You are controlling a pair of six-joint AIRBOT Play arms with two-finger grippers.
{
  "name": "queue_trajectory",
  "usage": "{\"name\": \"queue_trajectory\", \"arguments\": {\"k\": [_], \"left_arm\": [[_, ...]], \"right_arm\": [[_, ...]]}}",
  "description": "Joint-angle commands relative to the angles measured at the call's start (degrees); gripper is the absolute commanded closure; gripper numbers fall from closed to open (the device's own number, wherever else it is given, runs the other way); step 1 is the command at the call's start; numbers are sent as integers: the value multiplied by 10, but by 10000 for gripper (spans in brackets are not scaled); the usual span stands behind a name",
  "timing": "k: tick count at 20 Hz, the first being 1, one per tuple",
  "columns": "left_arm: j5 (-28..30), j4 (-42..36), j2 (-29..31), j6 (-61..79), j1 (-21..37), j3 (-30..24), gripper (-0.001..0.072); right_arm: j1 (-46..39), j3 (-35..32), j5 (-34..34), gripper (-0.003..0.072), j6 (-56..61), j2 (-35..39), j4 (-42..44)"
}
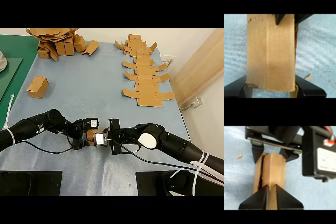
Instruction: Fold the box.
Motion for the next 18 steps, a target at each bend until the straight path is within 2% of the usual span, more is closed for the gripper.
{"name": "queue_trajectory", "arguments": {"k": [1, 9, 10, 11, 16, 18], "left_arm": [[0, 0, 0, 0, 0, 1, 486], [0, 0, 0, 0, 0, 1, 487], [0, 0, 0, 0, 0, 1, 486], [0, 0, 0, 0, 0, 1, 487], [0, 0, 0, 0, 0, 1, 486], [0, 0, 0, 0, 0, 1, 487]], "right_arm": [[0, 0, 13, 525, 17, -3, 4], [0, -7, 22, 509, 22, -5, 20], [0, -7, 22, 375, 23, -2, 20], [0, -7, 22, 210, 25, -1, 20], [-4, -7, 26, 204, 42, 34, 14], [-13, -7, 32, 205, 99, 57, 0]]}}
